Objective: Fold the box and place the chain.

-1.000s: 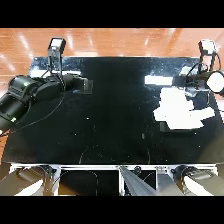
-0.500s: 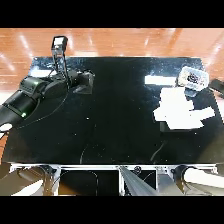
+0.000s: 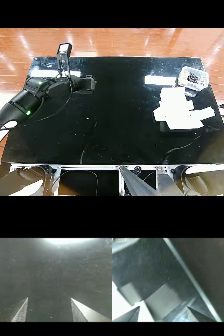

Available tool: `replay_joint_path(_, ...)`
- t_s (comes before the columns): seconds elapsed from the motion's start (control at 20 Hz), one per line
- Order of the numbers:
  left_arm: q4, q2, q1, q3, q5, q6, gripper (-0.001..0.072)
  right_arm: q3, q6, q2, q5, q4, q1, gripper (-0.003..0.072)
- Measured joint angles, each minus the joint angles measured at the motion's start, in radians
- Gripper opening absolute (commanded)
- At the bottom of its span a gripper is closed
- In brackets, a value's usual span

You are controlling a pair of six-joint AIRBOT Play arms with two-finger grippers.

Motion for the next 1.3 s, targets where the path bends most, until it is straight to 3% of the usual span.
replay_joint_path(0.2, -0.056, -0.011, 0.001, 0.000, 0.014, -0.002, 0.0625, 0.011, -0.035, -0.091, 0.120, 0.098, 0.022, 0.0720)
replay_joint_path(0.4, -0.083, -0.013, 0.001, 0.000, 0.015, -0.002, 0.0625, 0.014, -0.039, -0.117, 0.172, 0.095, 0.091, 0.0720)
replay_joint_path(1.0, -0.106, -0.014, 0.003, 0.000, 0.022, 0.000, 0.0625, -0.042, -0.004, -0.024, 0.174, -0.044, 0.189, 0.0720)
replay_joint_path(1.05, -0.107, -0.014, 0.003, 0.000, 0.024, 0.000, 0.0625, -0.051, -0.003, -0.020, 0.175, -0.047, 0.190, 0.0589)
replay_joint_path(1.1, -0.107, -0.014, 0.003, 0.000, 0.025, 0.000, 0.0625, -0.059, -0.003, -0.017, 0.174, -0.051, 0.192, 0.0164)
replay_joint_path(1.15, -0.107, -0.014, 0.003, 0.000, 0.025, 0.000, 0.0625, -0.064, -0.005, -0.013, 0.173, -0.048, 0.194, 0.0026)
replay_joint_path(1.3, -0.108, -0.014, 0.003, 0.000, 0.026, 0.000, 0.0624, -0.072, -0.031, 0.006, 0.174, -0.036, 0.207, 0.0027)
